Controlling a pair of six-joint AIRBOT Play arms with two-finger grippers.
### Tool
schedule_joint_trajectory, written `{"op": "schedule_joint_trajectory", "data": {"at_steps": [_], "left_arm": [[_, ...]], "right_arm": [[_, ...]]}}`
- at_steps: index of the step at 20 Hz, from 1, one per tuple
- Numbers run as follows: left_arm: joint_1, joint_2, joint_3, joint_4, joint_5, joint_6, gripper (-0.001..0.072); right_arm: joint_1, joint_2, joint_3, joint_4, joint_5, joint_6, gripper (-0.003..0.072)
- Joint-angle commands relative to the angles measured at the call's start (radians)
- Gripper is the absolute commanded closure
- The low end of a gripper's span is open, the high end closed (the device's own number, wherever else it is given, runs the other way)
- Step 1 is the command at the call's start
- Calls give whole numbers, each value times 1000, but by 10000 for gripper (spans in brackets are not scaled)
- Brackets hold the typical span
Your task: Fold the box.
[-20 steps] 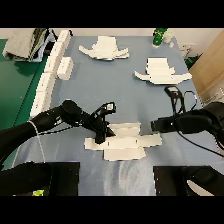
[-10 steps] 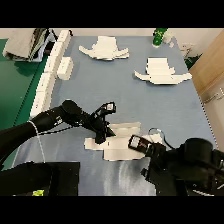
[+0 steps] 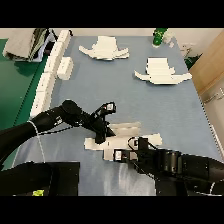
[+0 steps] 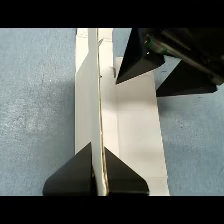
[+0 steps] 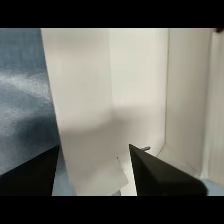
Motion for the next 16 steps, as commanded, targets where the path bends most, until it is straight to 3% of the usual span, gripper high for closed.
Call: {"op": "schedule_joint_trajectory", "data": {"at_steps": [1, 8, 12, 16], "left_arm": [[0, 0, 0, 0, 0, 0, 696], [0, 0, 0, 0, 0, 0, 696], [0, 0, 0, 0, 0, 0, 696], [0, 0, 0, 0, 0, 0, 696]], "right_arm": [[5, -18, 14, -132, 39, 191, 29], [5, 79, 58, -212, -64, 510, 27], [5, 80, 68, -152, -185, 522, -34], [-15, 97, 69, -205, -176, 513, -34]]}}
